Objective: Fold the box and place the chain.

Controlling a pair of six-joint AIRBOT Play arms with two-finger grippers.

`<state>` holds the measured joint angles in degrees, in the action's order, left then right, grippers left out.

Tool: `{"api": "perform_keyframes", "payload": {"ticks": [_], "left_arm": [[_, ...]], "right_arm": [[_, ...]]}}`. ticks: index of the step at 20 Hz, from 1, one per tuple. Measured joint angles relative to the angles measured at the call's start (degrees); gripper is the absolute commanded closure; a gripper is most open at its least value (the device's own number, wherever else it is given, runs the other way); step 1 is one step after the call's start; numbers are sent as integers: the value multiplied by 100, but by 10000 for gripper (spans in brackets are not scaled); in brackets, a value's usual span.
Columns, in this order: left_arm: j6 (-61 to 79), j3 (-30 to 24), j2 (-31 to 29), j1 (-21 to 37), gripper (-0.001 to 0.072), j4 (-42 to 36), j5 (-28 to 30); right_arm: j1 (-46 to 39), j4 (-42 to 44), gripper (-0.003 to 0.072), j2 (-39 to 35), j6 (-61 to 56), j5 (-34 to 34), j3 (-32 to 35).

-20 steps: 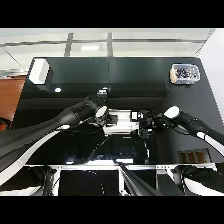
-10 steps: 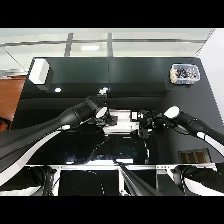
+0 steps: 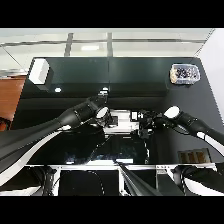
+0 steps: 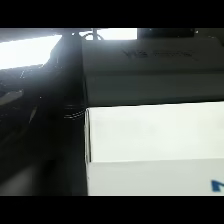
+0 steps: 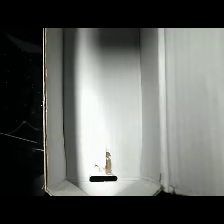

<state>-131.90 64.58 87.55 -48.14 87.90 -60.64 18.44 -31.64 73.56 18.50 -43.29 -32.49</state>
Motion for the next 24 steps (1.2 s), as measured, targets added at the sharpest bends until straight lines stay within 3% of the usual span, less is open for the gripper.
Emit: {"api": "perform_keyframes", "payload": {"ticks": [24], "left_arm": [[28,0,2,4,683,-103,4]], "right_arm": [[0,-4,208,0,2,-11,0]]}}
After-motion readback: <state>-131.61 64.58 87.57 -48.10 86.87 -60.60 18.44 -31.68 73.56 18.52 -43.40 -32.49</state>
